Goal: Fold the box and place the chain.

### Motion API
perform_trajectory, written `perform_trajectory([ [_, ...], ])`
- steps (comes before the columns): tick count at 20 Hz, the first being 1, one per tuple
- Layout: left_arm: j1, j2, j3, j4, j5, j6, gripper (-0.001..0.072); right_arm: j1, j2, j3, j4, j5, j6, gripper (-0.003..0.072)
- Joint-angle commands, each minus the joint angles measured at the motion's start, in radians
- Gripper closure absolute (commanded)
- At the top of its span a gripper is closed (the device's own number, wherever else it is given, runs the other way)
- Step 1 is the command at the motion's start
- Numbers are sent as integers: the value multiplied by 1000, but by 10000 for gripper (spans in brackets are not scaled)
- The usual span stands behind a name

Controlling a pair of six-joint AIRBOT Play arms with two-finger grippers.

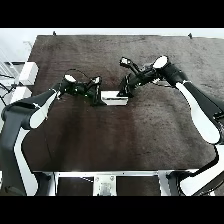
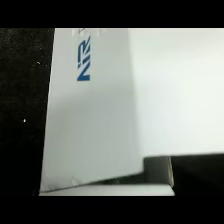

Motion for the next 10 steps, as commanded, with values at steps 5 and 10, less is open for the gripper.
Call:
perform_trajectory([
  [5,0,1,1,0,0,0,131,22,-32,-1,-15,-38,-5,168],
  [10,0,1,1,0,0,0,131,21,-32,0,-18,-72,-5,169],
])
